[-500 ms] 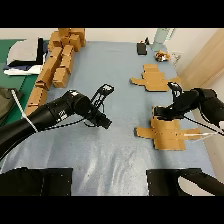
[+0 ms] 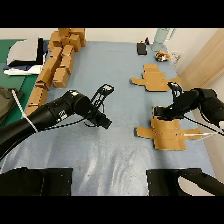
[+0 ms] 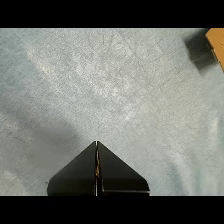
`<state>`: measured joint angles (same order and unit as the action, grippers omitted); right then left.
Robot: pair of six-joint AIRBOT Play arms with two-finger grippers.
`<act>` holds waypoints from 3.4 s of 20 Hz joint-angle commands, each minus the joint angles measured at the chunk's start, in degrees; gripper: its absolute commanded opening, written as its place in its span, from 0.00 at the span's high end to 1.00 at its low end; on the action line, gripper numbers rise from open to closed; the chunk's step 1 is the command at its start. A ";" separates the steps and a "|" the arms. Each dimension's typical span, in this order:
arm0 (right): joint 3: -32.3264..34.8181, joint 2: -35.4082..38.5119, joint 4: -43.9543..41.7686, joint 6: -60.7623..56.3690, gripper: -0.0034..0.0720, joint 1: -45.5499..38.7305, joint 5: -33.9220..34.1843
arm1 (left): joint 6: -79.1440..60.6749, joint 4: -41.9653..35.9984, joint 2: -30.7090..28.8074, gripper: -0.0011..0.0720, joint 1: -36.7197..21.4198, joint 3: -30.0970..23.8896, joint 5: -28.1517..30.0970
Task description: Fold the box.
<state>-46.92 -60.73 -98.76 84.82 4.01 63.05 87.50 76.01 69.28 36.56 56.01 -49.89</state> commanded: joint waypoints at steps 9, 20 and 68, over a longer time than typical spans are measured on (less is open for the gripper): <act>-0.13 -0.35 -3.28 -0.02 0.95 0.04 -6.32 | 0.66 -2.49 -0.04 0.97 0.04 0.00 7.32; -7.43 -8.09 30.25 8.55 0.33 -27.52 8.98 | 1.07 -3.80 -0.04 0.06 0.02 0.02 8.90; 24.76 8.15 -36.46 37.53 0.96 11.76 -15.39 | -0.81 -18.18 -2.03 0.01 -26.86 2.03 -18.29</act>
<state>-29.41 -60.47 -135.28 121.62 12.29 53.74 89.08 59.24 66.85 13.10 58.76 -68.90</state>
